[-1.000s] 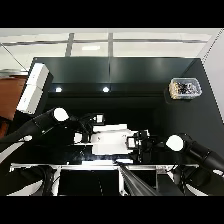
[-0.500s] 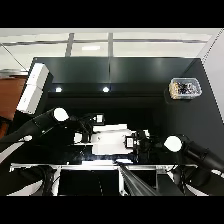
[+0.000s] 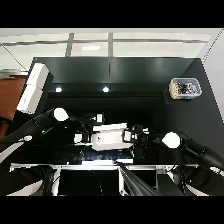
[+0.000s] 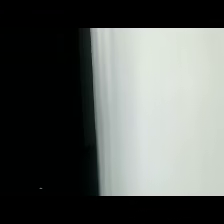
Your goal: Fold the box and place the chain.
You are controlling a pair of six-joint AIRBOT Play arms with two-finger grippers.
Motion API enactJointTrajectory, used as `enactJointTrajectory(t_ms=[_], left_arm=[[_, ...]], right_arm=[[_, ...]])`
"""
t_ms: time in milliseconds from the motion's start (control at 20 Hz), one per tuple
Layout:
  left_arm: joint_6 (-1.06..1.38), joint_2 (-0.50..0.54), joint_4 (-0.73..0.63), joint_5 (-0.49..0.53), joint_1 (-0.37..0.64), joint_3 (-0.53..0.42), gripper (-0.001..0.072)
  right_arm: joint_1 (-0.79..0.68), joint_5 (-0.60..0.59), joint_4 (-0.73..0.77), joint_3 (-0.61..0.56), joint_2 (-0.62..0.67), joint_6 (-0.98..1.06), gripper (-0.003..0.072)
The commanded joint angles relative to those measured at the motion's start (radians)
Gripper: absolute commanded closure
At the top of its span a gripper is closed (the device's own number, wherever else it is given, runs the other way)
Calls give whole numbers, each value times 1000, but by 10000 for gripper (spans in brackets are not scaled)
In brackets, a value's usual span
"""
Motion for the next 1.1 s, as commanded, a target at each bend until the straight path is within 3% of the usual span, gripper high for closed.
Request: enactJointTrajectory(t_ms=[0, 350, 850, 1050], left_arm=[[0, 0, 0, 0, 1, 1, 678], [0, 0, 0, 0, 0, 1, 678], [0, 0, 0, 0, 0, 1, 678], [0, 4, 1, 1, 0, 1, 680]], right_arm=[[-1, -24, -34, 31, 2, 20, -10], [-50, -76, -53, 48, 16, 79, -10], [-98, -18, -51, 55, 21, 55, -10], [-103, -8, 33, 55, 2, -21, -11]])
